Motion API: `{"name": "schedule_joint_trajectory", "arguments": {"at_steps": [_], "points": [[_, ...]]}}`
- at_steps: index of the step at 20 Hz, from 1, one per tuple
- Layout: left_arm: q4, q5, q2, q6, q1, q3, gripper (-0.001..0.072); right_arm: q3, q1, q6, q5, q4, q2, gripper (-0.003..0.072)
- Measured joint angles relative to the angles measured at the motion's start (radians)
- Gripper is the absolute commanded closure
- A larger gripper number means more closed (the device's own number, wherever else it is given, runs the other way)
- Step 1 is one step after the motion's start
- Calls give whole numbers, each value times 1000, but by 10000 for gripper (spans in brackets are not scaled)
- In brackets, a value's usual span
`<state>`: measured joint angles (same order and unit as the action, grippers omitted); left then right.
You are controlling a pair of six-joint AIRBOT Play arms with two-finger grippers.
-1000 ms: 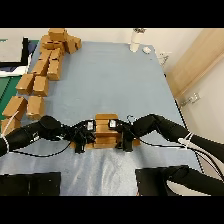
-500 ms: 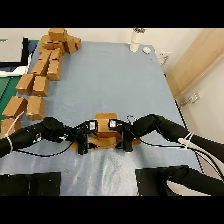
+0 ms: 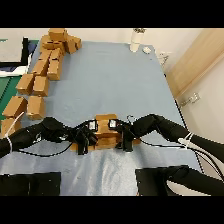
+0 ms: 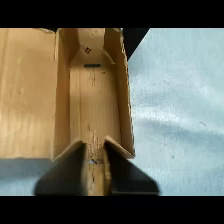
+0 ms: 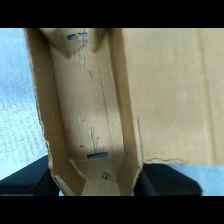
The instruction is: Fold the box.
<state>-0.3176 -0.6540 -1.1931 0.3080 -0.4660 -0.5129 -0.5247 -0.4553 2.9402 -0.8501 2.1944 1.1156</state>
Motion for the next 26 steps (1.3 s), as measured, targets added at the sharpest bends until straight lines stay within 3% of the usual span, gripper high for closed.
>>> {"name": "schedule_joint_trajectory", "arguments": {"at_steps": [4, 7, 11, 15, 20, 26], "points": [[-195, -47, 73, -299, 58, 1, 700, 0, 0, 0, 0, 0, 0, 107], [-386, -105, 186, -586, 84, 1, 700, 0, 0, 0, 0, 0, 0, 107], [-663, -152, 357, -1130, 107, 1, 700, 0, 0, 0, 0, 0, 0, 107], [-845, -235, 413, -1616, 183, 1, 701, 0, 0, 0, 0, 0, 0, 107], [-831, -288, 335, -1783, 260, 21, 702, 0, 0, 0, 0, 0, 0, 107], [-500, -262, 182, -1606, 281, 50, 702, 0, 0, 0, 0, 0, 0, 107]]}}
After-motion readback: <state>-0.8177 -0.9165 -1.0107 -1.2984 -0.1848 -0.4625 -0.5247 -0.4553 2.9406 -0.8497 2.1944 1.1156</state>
